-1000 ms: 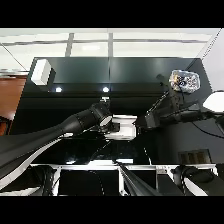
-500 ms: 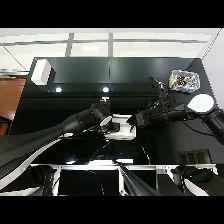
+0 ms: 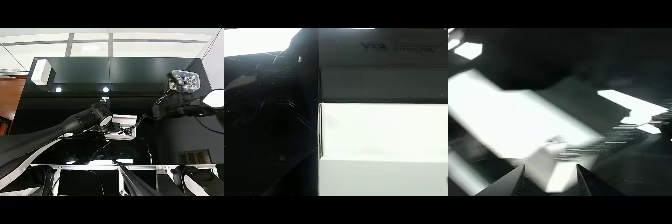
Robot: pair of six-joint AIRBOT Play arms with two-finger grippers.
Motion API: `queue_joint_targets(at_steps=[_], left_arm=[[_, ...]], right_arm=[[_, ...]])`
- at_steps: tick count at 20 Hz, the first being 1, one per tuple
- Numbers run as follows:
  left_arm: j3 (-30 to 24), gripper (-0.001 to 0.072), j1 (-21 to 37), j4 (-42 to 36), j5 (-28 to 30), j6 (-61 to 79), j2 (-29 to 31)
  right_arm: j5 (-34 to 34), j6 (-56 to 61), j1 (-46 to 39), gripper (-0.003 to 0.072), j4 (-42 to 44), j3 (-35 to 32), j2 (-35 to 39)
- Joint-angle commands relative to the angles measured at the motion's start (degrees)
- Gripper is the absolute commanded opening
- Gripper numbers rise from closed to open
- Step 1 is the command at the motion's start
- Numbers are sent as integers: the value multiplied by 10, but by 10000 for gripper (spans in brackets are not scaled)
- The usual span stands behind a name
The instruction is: Fold the box and place the chain.
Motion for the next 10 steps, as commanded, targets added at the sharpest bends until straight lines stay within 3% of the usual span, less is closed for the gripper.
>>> queue_joint_targets(at_steps=[1, 2, 3, 4, 7, 10], left_arm=[[0, 28, 0, 0, 0, 0, 0], [0, 28, 0, 0, 0, 0, 0], [0, 28, 0, 0, 0, 0, 0], [0, 28, 0, 0, 0, 0, 0], [0, 28, 0, 0, 0, 0, 0], [0, 28, 0, 0, 0, 0, 0]], right_arm=[[-101, 72, -94, 378, -167, -17, 6], [-156, 122, -103, 380, -210, -29, 3], [-197, 152, -108, 434, -236, -36, -6], [-235, 164, -108, 681, -246, -37, -25], [-330, 174, -110, 701, -230, -16, -107], [-319, 227, -111, 701, -230, 77, -224]])
